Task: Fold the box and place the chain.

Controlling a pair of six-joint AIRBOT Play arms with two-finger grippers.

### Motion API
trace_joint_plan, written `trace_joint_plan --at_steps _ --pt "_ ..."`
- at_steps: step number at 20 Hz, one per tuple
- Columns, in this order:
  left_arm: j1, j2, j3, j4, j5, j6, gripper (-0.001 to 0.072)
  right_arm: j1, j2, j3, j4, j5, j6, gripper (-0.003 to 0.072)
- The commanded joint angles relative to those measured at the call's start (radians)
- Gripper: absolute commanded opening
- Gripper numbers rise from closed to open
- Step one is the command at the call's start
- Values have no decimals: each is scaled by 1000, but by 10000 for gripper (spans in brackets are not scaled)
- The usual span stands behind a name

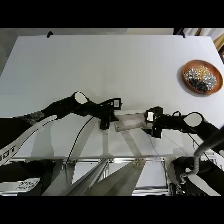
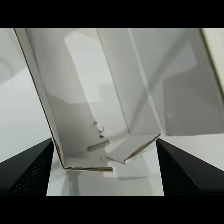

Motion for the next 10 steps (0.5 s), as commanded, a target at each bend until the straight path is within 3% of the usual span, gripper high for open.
trace_joint_plan --at_steps 1,9,10 --pt "-1 -1 0 0 0 0 10 -9 -33 1 85 40 -112 696" --pt "-1 -1 0 0 0 0 10 -9 -120 2 78 101 -130 634" --pt "-1 -1 0 0 0 0 10 -9 -127 2 77 99 -130 566"
